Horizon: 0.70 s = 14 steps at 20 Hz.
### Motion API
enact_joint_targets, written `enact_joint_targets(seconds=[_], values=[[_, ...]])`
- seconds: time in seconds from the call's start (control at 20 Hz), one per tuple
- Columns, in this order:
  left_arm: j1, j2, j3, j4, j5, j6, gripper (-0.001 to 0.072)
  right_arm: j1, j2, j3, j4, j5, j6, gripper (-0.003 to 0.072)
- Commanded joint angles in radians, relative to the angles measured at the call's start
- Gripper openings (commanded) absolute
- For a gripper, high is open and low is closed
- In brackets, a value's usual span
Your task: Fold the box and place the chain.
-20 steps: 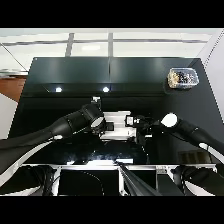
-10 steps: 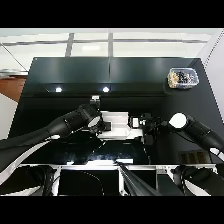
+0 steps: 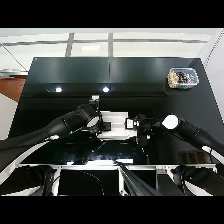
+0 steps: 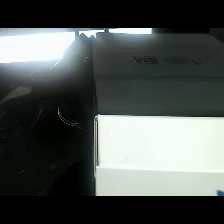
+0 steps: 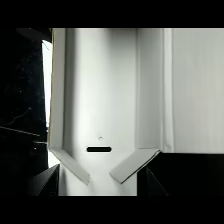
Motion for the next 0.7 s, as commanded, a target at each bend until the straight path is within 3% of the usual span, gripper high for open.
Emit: enact_joint_targets(seconds=[0.0,0.1,0.15,0.25,0.45,0.65], values=[[0.0,-0.001,0.0,-0.011,0.006,0.001,0.0032,0.013,-0.006,0.0,0.003,-0.045,-0.003,0.0584],[0.0,-0.001,0.0,-0.011,0.002,0.001,0.0032,0.019,-0.006,0.0,0.003,-0.041,-0.003,0.0582],[0.0,-0.001,0.0,-0.011,0.002,0.001,0.0032,0.024,-0.006,0.0,0.005,-0.039,-0.003,0.0501],[0.0,-0.001,0.0,-0.013,0.002,0.001,0.0032,0.035,-0.006,0.0,0.017,-0.037,-0.003,0.0471],[0.0,-0.001,0.0,-0.015,0.002,0.001,0.0032,0.04,-0.006,0.0,0.086,-0.037,-0.002,0.0252],[0.0,-0.001,0.0,-0.03,0.004,0.001,0.0032,0.04,-0.006,0.0,0.189,-0.037,-0.002,0.0237]])
